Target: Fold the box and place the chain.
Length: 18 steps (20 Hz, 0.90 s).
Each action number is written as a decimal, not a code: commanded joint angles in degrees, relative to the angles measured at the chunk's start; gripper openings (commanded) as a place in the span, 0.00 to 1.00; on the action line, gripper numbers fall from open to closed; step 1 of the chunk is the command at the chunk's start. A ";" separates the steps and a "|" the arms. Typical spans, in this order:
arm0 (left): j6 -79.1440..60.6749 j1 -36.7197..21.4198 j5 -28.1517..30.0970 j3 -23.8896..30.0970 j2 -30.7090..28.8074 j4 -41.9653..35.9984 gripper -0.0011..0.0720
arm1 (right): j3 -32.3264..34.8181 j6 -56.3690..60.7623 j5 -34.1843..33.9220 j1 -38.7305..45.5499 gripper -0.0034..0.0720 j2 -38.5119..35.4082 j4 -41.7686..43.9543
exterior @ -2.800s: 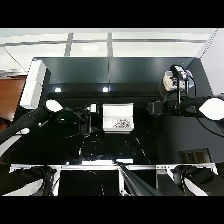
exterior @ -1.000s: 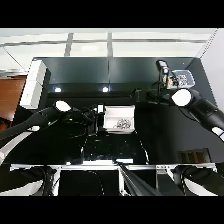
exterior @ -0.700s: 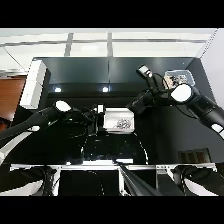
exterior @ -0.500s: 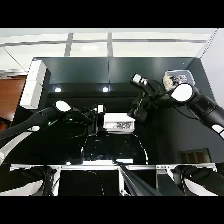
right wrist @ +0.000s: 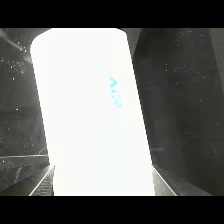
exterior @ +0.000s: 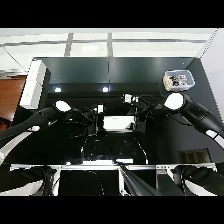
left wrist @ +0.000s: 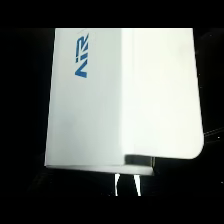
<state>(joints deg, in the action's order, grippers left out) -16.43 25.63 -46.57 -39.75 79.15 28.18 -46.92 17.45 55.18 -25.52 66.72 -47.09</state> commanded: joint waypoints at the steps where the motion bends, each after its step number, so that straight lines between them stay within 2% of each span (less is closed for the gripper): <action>1: 0.00 0.00 0.02 -0.02 0.04 0.00 0.48 | 0.37 -1.49 -0.28 -0.44 0.98 -0.02 0.11; 2: 0.00 0.00 0.02 -0.02 0.04 0.00 0.48 | 0.37 -1.49 -0.26 -0.44 0.91 -0.02 0.11; 3: 0.00 0.00 0.02 -0.02 0.04 0.00 0.48 | 0.39 -1.44 -0.13 -0.44 0.76 -0.02 0.11; 6: -0.02 0.00 0.02 -0.02 0.04 0.00 0.48 | 0.39 -1.44 -0.13 -0.44 0.76 -0.02 0.11; 7: 0.00 0.00 0.02 -0.02 0.04 0.00 0.48 | 0.39 -1.42 -0.13 -0.44 0.65 -0.02 0.11; 8: 0.00 0.00 0.02 -0.02 0.04 0.00 0.48 | 0.39 -1.44 -0.13 -0.44 0.42 -0.02 0.11; 9: -0.02 0.00 0.02 -0.02 0.04 0.00 0.48 | 0.39 -1.44 -0.20 -0.44 0.35 -0.02 0.09; 13: -0.02 0.00 0.02 -0.02 0.04 0.00 0.48 | 0.39 -1.38 -0.11 -0.44 0.34 -0.02 0.09; 14: 0.00 0.00 0.02 -0.02 0.04 0.00 0.48 | 0.39 -1.40 -0.07 -0.44 0.18 -0.02 0.11; 18: -0.02 0.00 0.02 -0.02 0.04 0.00 0.48 | 0.39 -1.40 -0.07 -0.44 0.17 -0.02 0.11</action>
<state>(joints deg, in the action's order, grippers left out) -16.40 25.63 -46.57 -39.75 79.15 28.18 -46.57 15.88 54.94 -25.91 66.72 -46.96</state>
